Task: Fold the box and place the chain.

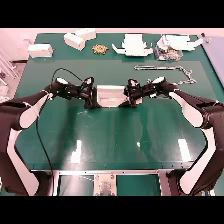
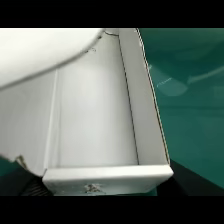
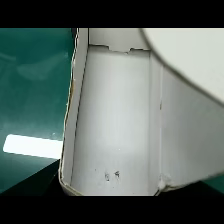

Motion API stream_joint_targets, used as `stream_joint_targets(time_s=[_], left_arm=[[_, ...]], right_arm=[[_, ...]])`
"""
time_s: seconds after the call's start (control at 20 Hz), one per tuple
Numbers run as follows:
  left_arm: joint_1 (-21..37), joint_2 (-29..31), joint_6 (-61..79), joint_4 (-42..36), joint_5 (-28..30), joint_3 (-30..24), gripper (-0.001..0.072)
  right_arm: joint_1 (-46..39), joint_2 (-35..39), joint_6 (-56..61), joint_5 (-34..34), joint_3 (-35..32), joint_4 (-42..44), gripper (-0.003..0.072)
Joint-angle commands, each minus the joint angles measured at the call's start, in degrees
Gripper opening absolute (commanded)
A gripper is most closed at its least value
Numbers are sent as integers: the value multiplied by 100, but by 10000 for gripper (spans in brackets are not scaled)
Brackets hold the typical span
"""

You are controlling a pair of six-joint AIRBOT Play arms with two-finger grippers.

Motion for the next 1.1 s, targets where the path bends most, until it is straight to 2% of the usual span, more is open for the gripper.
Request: stream_joint_targets(time_s=[0.0,0.25,0.35,0.65,0.75,0.95,1.05], left_arm=[[-11,-22,-98,-7,-90,0,718],[-24,-22,-260,9,-7,0,715],[-48,-17,-256,2,0,2,611],[-59,-15,-236,2,57,24,604],[-61,-15,-234,20,4,24,533],[-57,-2,264,-153,98,24,536],[-66,-24,455,-197,442,22,535]], right_arm=[[-4,-2,4,-15,-2,13,476],[-4,-2,4,-15,-2,13,476],[-4,-2,7,-15,-2,13,476],[-4,-2,7,-15,-2,13,476],[-4,-2,7,-15,-2,13,476],[-4,-2,7,-15,-2,13,476],[-4,-2,7,-15,-2,13,476]])
